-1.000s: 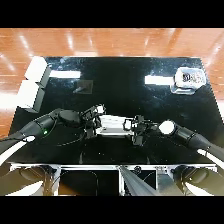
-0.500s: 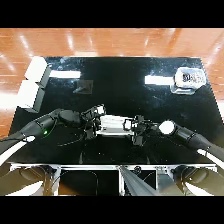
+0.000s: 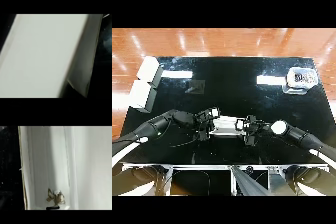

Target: Fold the box and place the chain.

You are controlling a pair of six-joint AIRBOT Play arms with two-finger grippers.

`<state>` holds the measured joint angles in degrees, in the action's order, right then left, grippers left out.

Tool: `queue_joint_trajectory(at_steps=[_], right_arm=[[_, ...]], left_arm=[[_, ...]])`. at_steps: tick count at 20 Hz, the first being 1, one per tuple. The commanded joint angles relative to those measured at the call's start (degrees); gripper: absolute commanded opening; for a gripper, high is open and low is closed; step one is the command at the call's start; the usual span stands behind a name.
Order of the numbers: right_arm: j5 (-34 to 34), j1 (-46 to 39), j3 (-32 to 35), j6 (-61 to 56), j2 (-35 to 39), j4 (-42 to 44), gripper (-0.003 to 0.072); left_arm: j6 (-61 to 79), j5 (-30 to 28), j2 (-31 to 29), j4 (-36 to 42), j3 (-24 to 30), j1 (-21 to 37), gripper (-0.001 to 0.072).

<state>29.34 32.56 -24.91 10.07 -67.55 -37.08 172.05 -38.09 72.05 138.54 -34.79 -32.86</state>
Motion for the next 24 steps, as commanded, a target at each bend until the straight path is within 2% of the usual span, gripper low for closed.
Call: queue_joint_trajectory(at_steps=[1, 8, 9, 13, 15, 20, 22, 23, 24], right_arm=[[0.02, 0.07, 0.02, 0.02, -0.04, -0.02, 0.0498], [0.02, 0.07, 0.02, 0.02, -0.04, -0.02, 0.0499], [0.02, 0.07, 0.02, 0.02, -0.04, -0.02, 0.0499], [0.02, 0.07, 0.02, 0.02, -0.04, -0.02, 0.0499], [0.02, 0.07, 0.02, 0.02, -0.04, -0.02, 0.0499], [0.02, 0.07, 0.02, 0.02, -0.04, -0.02, 0.0499], [0.02, 0.07, 0.02, 0.02, -0.04, -0.02, 0.0499], [0.02, 0.07, 0.02, 0.02, -0.04, -0.02, 0.0499], [0.02, 0.07, 0.02, 0.02, -0.04, -0.02, 0.0499]], left_arm=[[0.02, 6.12, 0.00, 0.07, -0.22, -2.54, 0.0224], [0.02, 6.58, 0.02, -0.07, -0.22, -2.91, 0.0229], [0.02, 6.36, 0.02, -0.07, -0.22, -2.91, 0.0271], [0.02, 4.63, 0.00, -0.07, -0.22, -2.91, 0.0281], [0.02, 4.66, 0.00, -0.04, -0.22, -2.91, 0.0466], [0.02, 4.61, 0.00, -0.04, -0.22, -2.91, 0.0443], [0.02, 4.55, 0.00, -0.04, -0.22, -2.91, 0.0318], [0.02, 4.44, 0.00, 0.15, -0.22, -2.93, 0.0321], [0.00, 4.44, 0.00, 0.22, -0.22, -2.93, 0.0388]])
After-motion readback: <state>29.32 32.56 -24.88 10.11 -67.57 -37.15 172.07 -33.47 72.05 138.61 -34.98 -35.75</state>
